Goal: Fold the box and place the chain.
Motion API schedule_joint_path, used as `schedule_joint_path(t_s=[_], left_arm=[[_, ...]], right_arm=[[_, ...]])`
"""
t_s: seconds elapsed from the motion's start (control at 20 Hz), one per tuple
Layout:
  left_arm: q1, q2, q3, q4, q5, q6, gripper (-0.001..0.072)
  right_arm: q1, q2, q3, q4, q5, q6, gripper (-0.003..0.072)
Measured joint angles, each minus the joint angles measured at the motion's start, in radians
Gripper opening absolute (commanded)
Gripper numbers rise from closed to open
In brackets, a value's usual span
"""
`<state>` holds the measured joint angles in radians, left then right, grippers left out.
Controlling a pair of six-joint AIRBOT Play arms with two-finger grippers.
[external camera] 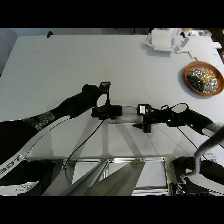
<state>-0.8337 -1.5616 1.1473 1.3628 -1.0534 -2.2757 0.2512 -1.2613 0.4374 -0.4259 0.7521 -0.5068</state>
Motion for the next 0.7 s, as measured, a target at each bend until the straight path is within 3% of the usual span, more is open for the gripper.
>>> schedule_joint_path(t_s=[0.2, 0.3, 0.6, 0.7], left_arm=[[-0.028, -0.001, 0.0, 0.09, -0.016, -0.02, 0.0265], [-0.034, -0.001, 0.0, 0.118, -0.016, -0.025, 0.0104], [-0.04, -0.019, 0.006, 0.131, -0.02, -0.022, 0.0102], [-0.043, -0.033, 0.009, 0.122, -0.024, -0.011, 0.0024]], right_arm=[[0.0, 0.0, 0.0, 0.0, 0.0, 0.0, 0.0411], [0.0, 0.0, 0.0, 0.0, 0.0, 0.0, 0.0411], [0.0, 0.0, 0.0, 0.001, -0.001, 0.001, 0.0411], [0.0, 0.0, 0.0, 0.001, -0.001, 0.001, 0.0411]])
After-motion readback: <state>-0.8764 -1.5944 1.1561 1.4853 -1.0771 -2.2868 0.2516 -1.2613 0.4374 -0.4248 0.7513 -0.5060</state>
